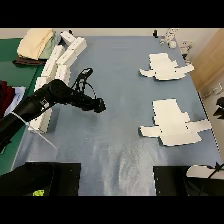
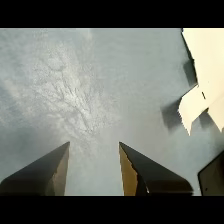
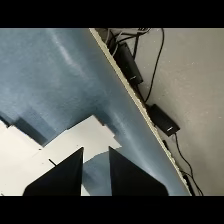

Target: Fold the box.

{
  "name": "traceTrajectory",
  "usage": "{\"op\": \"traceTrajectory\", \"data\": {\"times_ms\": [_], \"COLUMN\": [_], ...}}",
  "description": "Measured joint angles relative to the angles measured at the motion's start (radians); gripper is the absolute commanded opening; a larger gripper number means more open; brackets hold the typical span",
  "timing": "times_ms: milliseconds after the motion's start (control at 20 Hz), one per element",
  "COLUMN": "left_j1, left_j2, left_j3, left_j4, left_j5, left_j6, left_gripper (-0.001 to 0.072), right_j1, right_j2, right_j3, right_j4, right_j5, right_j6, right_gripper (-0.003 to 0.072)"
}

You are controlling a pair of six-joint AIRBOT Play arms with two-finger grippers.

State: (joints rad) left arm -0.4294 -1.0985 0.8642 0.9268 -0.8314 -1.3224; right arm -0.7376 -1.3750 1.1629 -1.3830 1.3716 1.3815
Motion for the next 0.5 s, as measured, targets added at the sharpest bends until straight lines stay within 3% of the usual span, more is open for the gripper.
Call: {"op": "traceTrajectory", "data": {"times_ms": [200, 500], "left_j1": [0.000, 0.000], "left_j2": [0.000, 0.000], "left_j3": [0.000, 0.000], "left_j4": [-0.043, -0.087], "left_j5": [-0.061, -0.089], "left_j6": [-0.010, -0.029], "left_gripper": [0.0475, 0.0474], "right_j1": [-0.124, -0.163], "right_j2": [-0.122, -0.267], "right_j3": [0.034, 0.095], "right_j4": [0.120, 0.240], "right_j5": [0.031, 0.156], "right_j6": [-0.208, -0.358], "right_gripper": [0.0245, 0.0243]}}
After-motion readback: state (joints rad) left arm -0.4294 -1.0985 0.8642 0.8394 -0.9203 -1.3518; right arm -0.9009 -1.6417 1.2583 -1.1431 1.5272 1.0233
